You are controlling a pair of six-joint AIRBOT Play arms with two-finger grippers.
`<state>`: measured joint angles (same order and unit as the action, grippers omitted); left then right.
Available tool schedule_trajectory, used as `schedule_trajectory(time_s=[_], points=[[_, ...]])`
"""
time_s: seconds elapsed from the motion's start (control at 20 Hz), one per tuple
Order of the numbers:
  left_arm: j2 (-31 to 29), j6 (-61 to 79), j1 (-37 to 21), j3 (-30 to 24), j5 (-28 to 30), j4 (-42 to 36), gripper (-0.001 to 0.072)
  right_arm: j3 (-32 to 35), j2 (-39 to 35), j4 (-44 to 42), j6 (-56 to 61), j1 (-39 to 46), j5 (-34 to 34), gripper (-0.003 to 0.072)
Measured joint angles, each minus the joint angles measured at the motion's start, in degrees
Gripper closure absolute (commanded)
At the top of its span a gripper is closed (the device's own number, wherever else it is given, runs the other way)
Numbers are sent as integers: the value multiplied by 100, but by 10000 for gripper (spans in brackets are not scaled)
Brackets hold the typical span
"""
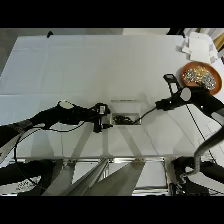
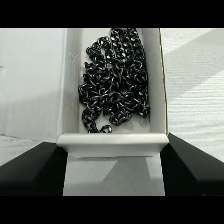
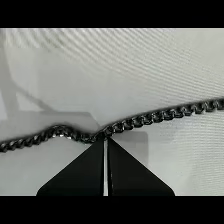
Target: Fold the box and place the chain.
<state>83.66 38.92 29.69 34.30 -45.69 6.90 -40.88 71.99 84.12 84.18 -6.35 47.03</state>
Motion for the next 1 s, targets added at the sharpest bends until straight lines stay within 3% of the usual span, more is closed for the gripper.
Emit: schedule_trajectory(time_s=[0.35, 0.45, 0.6, 1.0], points=[[0, 0, 0, 0, 0, -2, 639, -11, -914, -267, -131, -2, 205, 668], [0, 0, 0, 0, 0, 0, 639, -11, -1198, -341, -173, -2, 297, 380], [0, 2, 0, 0, 0, 0, 639, -13, -1268, -350, -199, -2, 339, 367], [0, 2, 0, 0, 0, -2, 639, -13, -326, -337, -11, -2, 229, 381]])
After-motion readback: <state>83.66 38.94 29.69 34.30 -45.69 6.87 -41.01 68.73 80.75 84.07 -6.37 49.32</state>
